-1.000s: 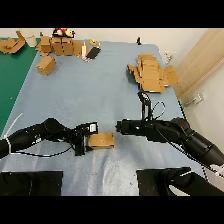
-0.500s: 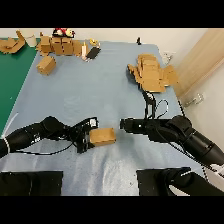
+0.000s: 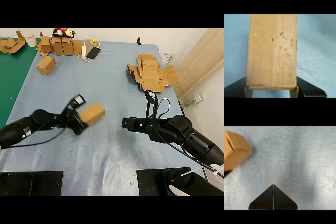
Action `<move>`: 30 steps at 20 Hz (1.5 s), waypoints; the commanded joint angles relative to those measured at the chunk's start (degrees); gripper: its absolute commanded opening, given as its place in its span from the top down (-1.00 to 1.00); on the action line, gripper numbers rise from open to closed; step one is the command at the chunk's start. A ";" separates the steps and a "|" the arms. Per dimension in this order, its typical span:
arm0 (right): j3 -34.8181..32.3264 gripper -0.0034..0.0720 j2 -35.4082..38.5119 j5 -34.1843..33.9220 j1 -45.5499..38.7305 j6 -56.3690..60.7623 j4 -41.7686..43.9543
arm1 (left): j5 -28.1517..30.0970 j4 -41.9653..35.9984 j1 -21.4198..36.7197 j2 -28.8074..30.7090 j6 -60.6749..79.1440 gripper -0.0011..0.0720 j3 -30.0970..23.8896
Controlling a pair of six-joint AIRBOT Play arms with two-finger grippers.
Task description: Fold the box.
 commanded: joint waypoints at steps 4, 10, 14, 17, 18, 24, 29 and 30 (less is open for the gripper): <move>0.02 0.90 -2.12 0.00 -0.02 0.57 -1.27 | 1.64 6.23 19.54 -0.11 -6.45 -0.47 4.09; 0.04 0.90 -6.10 0.17 -0.02 1.60 -1.25 | -1.88 6.25 34.82 -6.86 -6.47 -0.47 11.52; 0.04 0.90 -6.60 0.79 -0.02 2.12 -1.27 | -1.90 6.47 38.93 -15.30 -7.13 -0.47 19.08; 0.04 0.90 -6.60 2.05 -0.02 2.12 -1.27 | -1.99 6.49 41.00 -22.58 -10.36 -0.47 25.94; 0.04 0.90 -6.60 2.25 -0.02 2.12 -1.27 | -2.05 6.47 41.27 -24.81 -10.36 -0.47 28.28; 0.04 0.90 -6.60 2.25 -0.02 2.12 -1.31 | -4.44 6.49 41.24 -36.09 -12.55 -0.47 40.57; 0.04 0.90 -6.60 2.32 -0.02 2.12 -1.68 | -4.50 6.62 41.16 -41.33 -13.84 -0.47 45.79; 0.04 0.90 -6.60 2.36 -0.02 2.12 -1.70 | -4.46 6.64 40.98 -42.05 -13.81 -0.47 46.42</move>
